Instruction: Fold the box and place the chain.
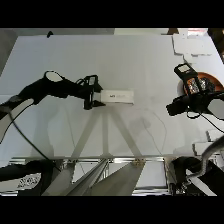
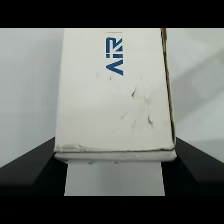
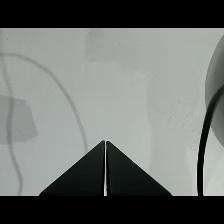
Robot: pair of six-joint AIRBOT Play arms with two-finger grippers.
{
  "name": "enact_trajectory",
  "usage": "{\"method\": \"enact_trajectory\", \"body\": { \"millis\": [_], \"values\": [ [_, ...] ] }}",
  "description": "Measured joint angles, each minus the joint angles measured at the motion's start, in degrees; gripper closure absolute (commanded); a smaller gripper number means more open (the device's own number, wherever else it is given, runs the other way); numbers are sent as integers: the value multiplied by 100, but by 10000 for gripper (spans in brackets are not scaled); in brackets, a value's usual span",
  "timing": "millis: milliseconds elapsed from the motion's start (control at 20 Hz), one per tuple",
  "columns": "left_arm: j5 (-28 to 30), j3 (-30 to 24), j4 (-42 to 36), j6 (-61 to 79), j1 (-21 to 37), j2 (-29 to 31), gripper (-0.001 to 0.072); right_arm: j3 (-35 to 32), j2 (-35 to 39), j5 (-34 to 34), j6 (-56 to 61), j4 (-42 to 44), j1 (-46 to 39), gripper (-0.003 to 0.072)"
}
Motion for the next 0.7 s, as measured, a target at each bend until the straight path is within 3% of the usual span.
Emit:
{"method": "enact_trajectory", "body": {
  "millis": [200, 400, 700],
  "values": [
    [673, -2, 385, -509, 2, 1292, 704, 0, 0, 0, 2, 0, 0, 673],
    [1683, -2, 1351, -2098, 17, 2374, 702, 0, 0, 0, 2, -2, 0, 673],
    [2487, -2, 3016, -4489, 457, 3464, 703, 0, 0, 0, 2, -2, 0, 673]
  ]
}}
